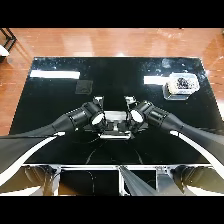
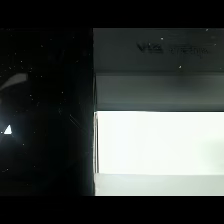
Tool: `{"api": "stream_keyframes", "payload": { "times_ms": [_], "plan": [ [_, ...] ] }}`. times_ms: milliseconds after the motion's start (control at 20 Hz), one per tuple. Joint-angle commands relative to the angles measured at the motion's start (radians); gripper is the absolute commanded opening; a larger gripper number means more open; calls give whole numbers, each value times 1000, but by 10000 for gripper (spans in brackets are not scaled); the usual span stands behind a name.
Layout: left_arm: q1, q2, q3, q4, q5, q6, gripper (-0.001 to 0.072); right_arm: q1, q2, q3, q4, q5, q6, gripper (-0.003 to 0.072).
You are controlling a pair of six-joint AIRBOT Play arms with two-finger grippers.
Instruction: Fold the box and place the chain.
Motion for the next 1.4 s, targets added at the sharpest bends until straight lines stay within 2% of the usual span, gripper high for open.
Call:
{"api": "stream_keyframes", "payload": {
  "times_ms": [0, 200, 250, 350, 400, 700, 750, 800, 1100, 1200, 1350],
  "plan": [
    [-1, -1, 0, 0, 1, 0, 22, 0, -4, 2, 2, -3, 8, 294],
    [-1, -1, 0, 0, 1, 0, 23, 0, -4, 2, 6, -3, 24, 292],
    [-1, -1, 0, 0, 1, 0, 23, 0, -5, 2, 11, -5, 23, 152],
    [-1, -1, 0, 0, 1, 0, 23, 0, -5, 2, 19, -9, 23, 119],
    [-1, -1, 0, 0, 1, 0, 22, 0, -5, 2, 19, -7, 23, 24],
    [-1, -1, 0, -1, 0, 0, 22, 0, -5, 2, 29, 3, 23, 35],
    [-2, -1, 0, -1, 0, 0, 22, 0, -5, 2, 31, 7, 22, 238],
    [-2, -1, 0, -1, 0, 0, 22, 0, -5, 2, 31, 18, 19, 285],
    [-2, -1, 0, -5, 0, 0, 22, 0, -5, 2, 25, 5, 3, 282],
    [-2, -1, 0, -5, 0, 0, 22, 0, -6, 2, 26, -11, 4, 236],
    [-2, -1, 0, -5, 0, 0, 23, 0, -6, 2, 26, -17, 4, 235]
  ]
}}
